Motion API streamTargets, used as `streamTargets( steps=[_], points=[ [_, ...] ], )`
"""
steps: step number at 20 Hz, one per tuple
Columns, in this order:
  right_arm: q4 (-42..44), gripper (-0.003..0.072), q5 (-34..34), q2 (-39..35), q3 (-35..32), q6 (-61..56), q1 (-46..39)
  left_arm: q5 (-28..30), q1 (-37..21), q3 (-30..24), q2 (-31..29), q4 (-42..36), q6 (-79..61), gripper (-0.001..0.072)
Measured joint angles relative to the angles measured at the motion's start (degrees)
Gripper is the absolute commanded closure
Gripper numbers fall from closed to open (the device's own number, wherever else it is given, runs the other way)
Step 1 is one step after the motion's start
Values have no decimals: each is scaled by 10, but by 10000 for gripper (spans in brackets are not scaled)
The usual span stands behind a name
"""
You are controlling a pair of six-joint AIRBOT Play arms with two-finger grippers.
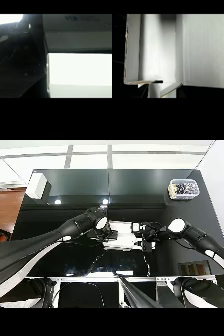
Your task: Fold the box and place the chain.
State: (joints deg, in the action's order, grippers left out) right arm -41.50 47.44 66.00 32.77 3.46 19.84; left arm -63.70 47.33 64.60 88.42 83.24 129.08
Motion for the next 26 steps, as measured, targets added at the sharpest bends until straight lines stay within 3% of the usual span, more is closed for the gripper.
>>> streamTargets(
  steps=[11, 12, 13, 14, 26],
  points=[
    [-40, 294, 3, 0, 0, -27, 1, 1, 0, 0, 0, -1, 2, 683],
    [-35, 316, 3, 0, 0, -28, 2, 1, 0, 0, 0, -1, 2, 683],
    [-26, 412, 5, 0, 0, -29, 2, 0, 0, 0, 0, -1, 1, 683],
    [-19, 460, 7, 0, 0, -29, 2, 1, 0, 0, 0, -2, 1, 683],
    [73, 460, -14, 23, 0, -33, 33, 0, 0, 0, 0, -5, 1, 682]
  ],
)
